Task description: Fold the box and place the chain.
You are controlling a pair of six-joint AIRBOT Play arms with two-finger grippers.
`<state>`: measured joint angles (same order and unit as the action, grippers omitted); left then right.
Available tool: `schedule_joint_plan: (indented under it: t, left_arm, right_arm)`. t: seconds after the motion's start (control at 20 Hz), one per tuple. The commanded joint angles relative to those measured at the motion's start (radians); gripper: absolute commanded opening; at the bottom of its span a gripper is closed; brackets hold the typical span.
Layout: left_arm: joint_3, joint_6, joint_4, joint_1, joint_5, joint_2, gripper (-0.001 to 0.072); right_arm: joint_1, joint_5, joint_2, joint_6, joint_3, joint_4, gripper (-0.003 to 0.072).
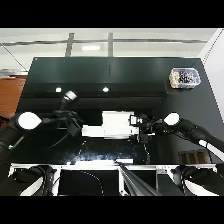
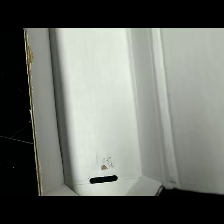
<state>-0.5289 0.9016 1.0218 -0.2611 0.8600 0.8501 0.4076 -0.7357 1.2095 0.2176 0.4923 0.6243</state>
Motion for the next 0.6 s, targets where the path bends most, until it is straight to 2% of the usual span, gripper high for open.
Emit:
schedule_joint_plan:
  t: [0.0,0.1,0.15,0.25,0.4,0.55]
  left_arm:
    - [0.037,0.46,0.05,0.23,0.076,-0.026,0.0028]
    - [0.109,0.679,-0.027,0.301,0.03,0.0,0.0029]
    - [0.133,0.667,-0.06,0.317,0.03,0.02,0.0028]
    - [0.151,0.573,-0.153,0.315,0.057,0.091,0.0029]
    - [0.151,0.249,-0.41,0.315,0.175,0.252,0.0027]
    - [0.15,0.138,-0.515,0.3,0.182,0.393,0.0027]
  right_arm:
    - [0.0,0.0,0.0,0.0,0.0,0.0,0.0533]
    - [0.0,0.0,0.0,0.0,0.0,0.0,0.0533]
    - [0.0,0.0,0.0,0.0,0.0,-0.001,0.0533]
    - [0.0,0.0,0.0,0.0,0.0,0.0,0.0533]
    - [0.0,0.0,0.0,0.0,0.0,0.0,0.0533]
    - [0.0,0.0,0.0,0.0,0.0,0.0,0.0533]
